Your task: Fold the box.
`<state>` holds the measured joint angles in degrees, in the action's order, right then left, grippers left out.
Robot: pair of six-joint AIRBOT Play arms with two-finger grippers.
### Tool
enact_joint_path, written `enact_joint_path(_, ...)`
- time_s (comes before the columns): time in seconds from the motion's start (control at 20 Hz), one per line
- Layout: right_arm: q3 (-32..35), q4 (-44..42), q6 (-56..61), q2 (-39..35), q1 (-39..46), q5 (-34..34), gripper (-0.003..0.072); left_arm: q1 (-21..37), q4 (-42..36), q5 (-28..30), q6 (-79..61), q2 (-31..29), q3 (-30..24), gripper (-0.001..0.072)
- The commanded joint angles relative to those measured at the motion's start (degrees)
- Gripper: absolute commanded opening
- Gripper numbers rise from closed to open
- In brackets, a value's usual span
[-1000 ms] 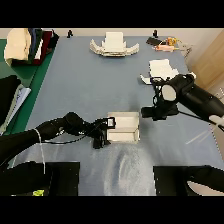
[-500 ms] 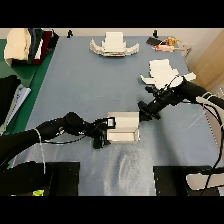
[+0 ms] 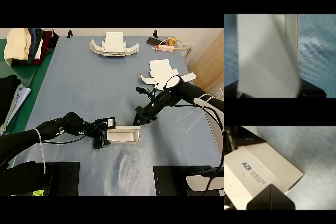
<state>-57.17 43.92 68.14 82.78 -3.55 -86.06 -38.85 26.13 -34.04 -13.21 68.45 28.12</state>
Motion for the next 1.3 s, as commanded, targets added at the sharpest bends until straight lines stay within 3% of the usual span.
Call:
enact_joint_path(0.0,2.29,3.3,-5.29,-5.22,-4.09,8.74,0.0004,0.0,0.0,0.02,0.04,0.02,0.02,0.0411)
enact_joint_path(0.45,21.18,3.45,-22.36,-24.22,-19.19,36.26,0.0004,0.0,0.0,0.02,0.04,0.02,0.02,0.0411)
enact_joint_path(0.65,25.64,5.44,-24.37,-31.71,-25.03,44.63,0.0005,0.0,0.0,0.02,0.04,0.02,0.02,0.0411)
enact_joint_path(0.75,25.73,8.92,-24.74,-33.92,-27.21,45.64,0.0006,0.0,0.0,0.02,0.04,0.02,0.02,0.0411)
enact_joint_path(0.85,25.73,12.09,-25.31,-34.95,-29.09,45.48,0.018,0.0,0.0,0.02,0.04,0.02,0.02,0.0411)
enact_joint_path(1.05,25.7,14.38,-33.18,-34.73,-31.8,45.33,0.0428,0.0,0.0,0.02,0.04,0.02,0.02,0.0411)
enact_joint_path(1.15,25.7,16.87,-35.89,-34.21,-32.28,45.64,0.0487,0.0,0.0,0.02,0.04,0.02,0.02,0.0411)
enact_joint_path(1.25,25.7,20.09,-36.3,-33.42,-32.28,45.94,0.0486,0.0,0.0,0.02,0.04,0.02,0.02,0.0411)
